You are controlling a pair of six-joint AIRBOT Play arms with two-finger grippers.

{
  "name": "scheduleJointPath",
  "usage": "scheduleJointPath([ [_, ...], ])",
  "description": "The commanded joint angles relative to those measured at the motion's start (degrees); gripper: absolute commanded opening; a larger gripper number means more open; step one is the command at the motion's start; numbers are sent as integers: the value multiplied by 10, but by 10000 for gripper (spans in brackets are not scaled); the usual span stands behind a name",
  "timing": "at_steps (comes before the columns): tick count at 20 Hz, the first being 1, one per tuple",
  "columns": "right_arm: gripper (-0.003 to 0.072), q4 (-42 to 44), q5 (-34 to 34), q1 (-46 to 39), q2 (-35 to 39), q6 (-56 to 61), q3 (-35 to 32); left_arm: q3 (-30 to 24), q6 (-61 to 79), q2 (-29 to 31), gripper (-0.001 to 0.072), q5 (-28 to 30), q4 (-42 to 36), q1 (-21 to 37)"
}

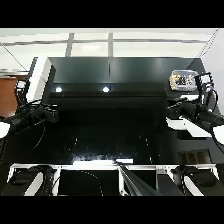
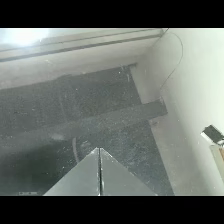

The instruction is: Fold the box and place the chain.

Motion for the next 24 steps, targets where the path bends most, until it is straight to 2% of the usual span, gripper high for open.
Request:
scheduleJointPath([
  [1, 14, 0, 0, 0, 0, 0, 0, 0, 0, 0, 28, 0, 0, 0],
  [5, 14, 2, 0, 0, 0, 1, 0, 0, 0, 0, 27, 0, 0, 0],
  [8, 14, 61, -10, 0, 0, 1, 0, 0, 0, 0, 28, 14, -14, 0],
  [12, 14, 76, -69, 0, 0, 1, 0, -1, 0, -15, 28, 118, -49, 0],
  [14, 15, 62, -133, 0, -2, 0, 0, -1, 0, -30, 30, 163, -86, 0],
  [15, 20, 33, -177, 0, -6, 2, 0, -1, 0, -38, 94, 185, -109, -2],
  [16, 203, 22, -229, -13, -16, 19, 0, -1, 0, -48, 401, 206, -120, -6],
  [17, 524, 24, -260, -43, -31, 48, 1, 0, 4, -57, 709, 216, -120, -13],
  [18, 671, 24, -255, -80, -50, 69, 6, 2, 6, -65, 716, 210, -116, -18],
  [19, 671, 24, -228, -125, -72, 88, 14, 3, 6, -70, 715, 200, -116, -24],
  [21, 720, 21, -136, -237, -134, 92, 53, 3, 6, -71, 715, 190, -116, -37],
  [24, 720, -42, 28, -408, -260, 97, 174, 3, 6, -71, 715, 190, -115, -59],
])
